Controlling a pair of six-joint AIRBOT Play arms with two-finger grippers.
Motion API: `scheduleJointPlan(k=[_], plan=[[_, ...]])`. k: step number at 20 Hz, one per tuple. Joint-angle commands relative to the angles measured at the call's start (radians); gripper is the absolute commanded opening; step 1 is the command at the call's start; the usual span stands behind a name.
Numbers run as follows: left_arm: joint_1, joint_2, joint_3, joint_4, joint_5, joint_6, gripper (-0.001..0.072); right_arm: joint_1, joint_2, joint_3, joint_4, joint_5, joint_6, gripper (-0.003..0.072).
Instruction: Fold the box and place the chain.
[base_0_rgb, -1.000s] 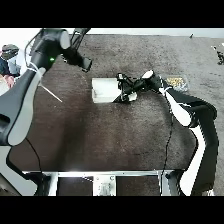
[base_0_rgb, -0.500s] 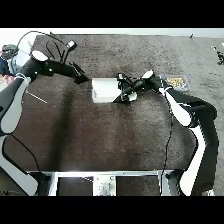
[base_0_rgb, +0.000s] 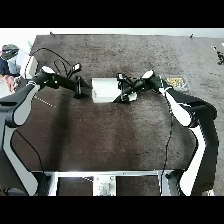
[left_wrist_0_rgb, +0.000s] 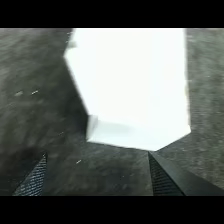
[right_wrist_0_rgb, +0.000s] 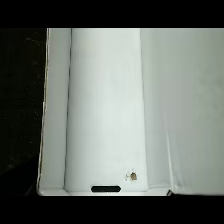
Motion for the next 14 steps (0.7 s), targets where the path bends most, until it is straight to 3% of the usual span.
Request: scheduleJointPlan(k=[1, 14], plan=[[0.001, -0.024, -0.001, -0.014, -0.06, 0.092, 0.072, 0.001, -0.001, 0.0, 0.0, 0.0, 0.0, 0.0341], [-0.027, -0.024, -0.001, -0.042, -0.082, 0.16, 0.072, 0.001, -0.001, 0.0, 0.0, 0.0, 0.0, 0.0342]])
